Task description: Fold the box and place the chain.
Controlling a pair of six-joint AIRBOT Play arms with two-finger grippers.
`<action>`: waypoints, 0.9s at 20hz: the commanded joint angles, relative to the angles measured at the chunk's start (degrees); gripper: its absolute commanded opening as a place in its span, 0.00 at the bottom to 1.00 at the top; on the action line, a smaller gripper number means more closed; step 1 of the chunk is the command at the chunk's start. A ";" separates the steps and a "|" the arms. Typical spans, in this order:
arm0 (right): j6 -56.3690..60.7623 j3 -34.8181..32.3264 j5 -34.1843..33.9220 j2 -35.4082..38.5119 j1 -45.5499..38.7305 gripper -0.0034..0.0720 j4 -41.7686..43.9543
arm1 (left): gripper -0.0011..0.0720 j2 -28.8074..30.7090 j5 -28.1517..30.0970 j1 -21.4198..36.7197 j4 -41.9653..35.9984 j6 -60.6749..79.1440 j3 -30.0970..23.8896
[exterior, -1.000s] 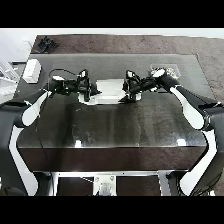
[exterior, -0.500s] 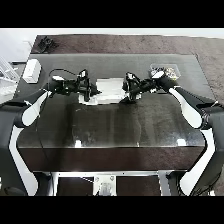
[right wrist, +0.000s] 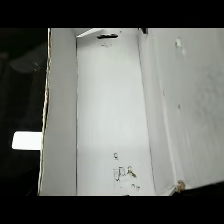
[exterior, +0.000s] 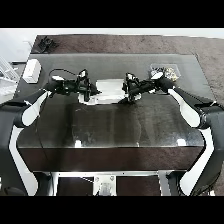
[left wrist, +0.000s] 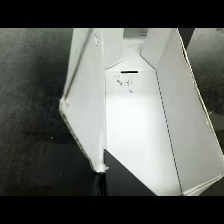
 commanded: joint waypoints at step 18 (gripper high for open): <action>-1.57 0.04 0.17 -0.59 0.13 0.98 0.09 | 0.04 0.04 0.02 -0.02 0.00 0.00 0.04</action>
